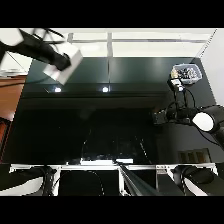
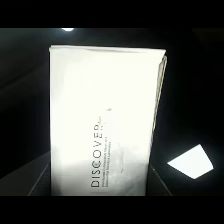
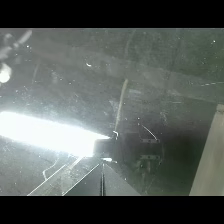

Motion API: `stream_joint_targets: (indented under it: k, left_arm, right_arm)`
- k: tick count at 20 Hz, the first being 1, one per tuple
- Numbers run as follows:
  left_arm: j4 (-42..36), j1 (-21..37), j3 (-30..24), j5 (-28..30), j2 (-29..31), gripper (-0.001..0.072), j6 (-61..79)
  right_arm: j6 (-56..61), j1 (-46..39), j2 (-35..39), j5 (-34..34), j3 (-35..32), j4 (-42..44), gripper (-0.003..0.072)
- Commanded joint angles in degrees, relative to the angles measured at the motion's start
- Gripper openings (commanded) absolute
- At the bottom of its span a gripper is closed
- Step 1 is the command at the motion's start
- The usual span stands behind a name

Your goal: Fold the box and place the chain.

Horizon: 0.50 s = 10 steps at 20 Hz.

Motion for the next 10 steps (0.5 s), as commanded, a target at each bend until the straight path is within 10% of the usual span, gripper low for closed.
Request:
stream_joint_targets:
  k: [1,10]
  left_arm:
    - [0.20,8.48,1.66,6.78,-1.64,0.0345,-0.52]
    - [0.42,18.75,19.02,-1.60,-22.99,0.0349,0.57]
  right_arm:
    - [0.02,0.00,0.04,-0.11,-0.02,0.00,0.0012]
    - [0.02,0.02,0.04,1.73,-0.02,0.09,0.0012]
